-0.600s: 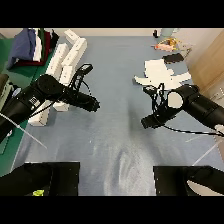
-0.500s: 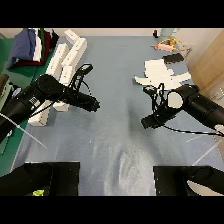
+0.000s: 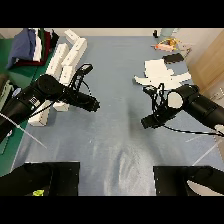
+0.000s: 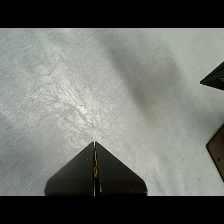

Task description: Fold the box.

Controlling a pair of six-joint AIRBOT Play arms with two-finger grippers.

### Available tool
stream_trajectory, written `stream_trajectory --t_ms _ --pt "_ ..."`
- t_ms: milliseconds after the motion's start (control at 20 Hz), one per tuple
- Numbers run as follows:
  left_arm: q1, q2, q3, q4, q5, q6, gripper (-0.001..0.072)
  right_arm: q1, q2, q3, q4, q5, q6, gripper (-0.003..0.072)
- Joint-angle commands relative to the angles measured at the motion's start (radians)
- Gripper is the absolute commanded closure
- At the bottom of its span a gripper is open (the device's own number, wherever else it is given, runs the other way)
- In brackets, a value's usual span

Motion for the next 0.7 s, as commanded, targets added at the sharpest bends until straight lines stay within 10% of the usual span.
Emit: stream_trajectory --t_ms 0,400,650 --pt "0.001 -0.001 0.001 0.0 0.0 0.0 0.0697 -0.001 -0.001 0.001 0.001 -0.048 0.001 0.0683" --pt "0.001 -0.001 0.001 0.0 0.0 0.0 0.0697 -0.008 -0.016 0.003 0.112 -0.168 0.101 0.0672" --pt "0.001 -0.001 0.001 0.0 0.0 0.0 0.0697 -0.3 -0.192 0.274 -0.126 -0.177 0.093 0.0264"
